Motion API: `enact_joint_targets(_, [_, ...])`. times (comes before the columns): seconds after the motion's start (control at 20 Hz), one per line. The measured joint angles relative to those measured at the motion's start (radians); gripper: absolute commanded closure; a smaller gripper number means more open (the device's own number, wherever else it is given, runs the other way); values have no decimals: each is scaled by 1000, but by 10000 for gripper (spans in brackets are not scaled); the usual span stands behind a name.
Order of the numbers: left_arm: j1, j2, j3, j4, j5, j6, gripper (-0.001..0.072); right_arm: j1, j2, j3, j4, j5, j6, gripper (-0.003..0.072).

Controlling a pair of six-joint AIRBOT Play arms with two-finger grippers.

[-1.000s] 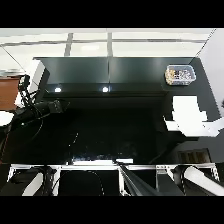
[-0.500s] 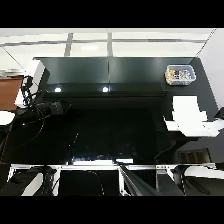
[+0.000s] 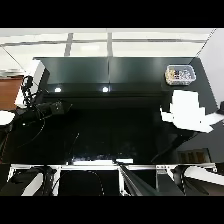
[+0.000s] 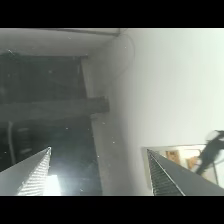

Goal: Fold the box and place the chain.

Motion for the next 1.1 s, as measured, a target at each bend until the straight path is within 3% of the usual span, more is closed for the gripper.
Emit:
enact_joint_targets(0.35, [-5,0,0,-10,-89,0,-3,225,228,-173,208,-60,17,672])
enact_joint_targets(0.45, [-23,0,0,-10,-101,2,-3,295,298,-264,294,-101,5,672])
enact_joint_targets(0.7, [-118,-28,30,-4,-73,3,31,502,484,-582,677,-266,-175,671])
enact_joint_targets(0.85, [-146,-132,106,8,-65,-2,31,666,526,-709,793,-356,-219,672])
enact_joint_targets(1.1, [-171,-425,303,-52,-269,-19,31,833,546,-796,864,-494,-236,672])
